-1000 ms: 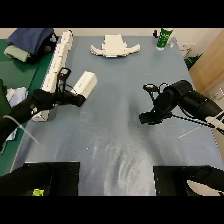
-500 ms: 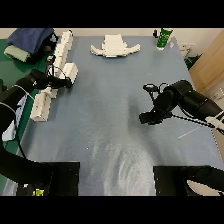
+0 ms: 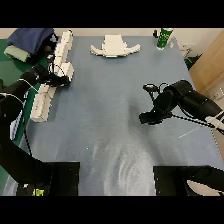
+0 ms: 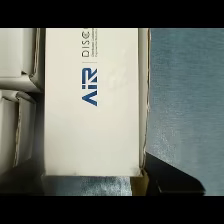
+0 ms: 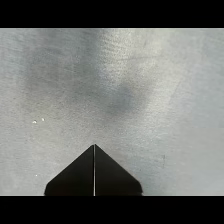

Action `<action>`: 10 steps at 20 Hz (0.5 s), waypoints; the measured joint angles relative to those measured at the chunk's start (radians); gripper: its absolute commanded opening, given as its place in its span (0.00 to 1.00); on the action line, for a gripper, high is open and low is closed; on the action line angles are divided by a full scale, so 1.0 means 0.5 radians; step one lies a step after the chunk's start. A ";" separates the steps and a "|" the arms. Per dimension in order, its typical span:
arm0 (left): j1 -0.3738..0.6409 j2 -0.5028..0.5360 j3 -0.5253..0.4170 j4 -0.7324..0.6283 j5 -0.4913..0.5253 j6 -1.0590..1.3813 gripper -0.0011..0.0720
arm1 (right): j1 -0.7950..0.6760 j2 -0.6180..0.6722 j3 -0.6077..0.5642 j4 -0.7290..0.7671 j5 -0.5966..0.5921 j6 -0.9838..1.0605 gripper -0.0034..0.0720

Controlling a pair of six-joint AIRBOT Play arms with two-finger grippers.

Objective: Fold the box.

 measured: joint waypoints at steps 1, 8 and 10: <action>0.000 -0.008 0.005 0.008 -0.005 -0.007 0.66 | 0.000 0.000 0.000 -0.001 0.000 0.000 0.05; 0.000 -0.031 0.018 -0.016 -0.017 -0.027 0.81 | 0.000 0.000 0.000 0.000 0.000 0.000 0.05; 0.000 -0.032 0.018 -0.033 -0.020 -0.034 0.97 | 0.000 0.000 0.000 0.000 0.000 0.000 0.05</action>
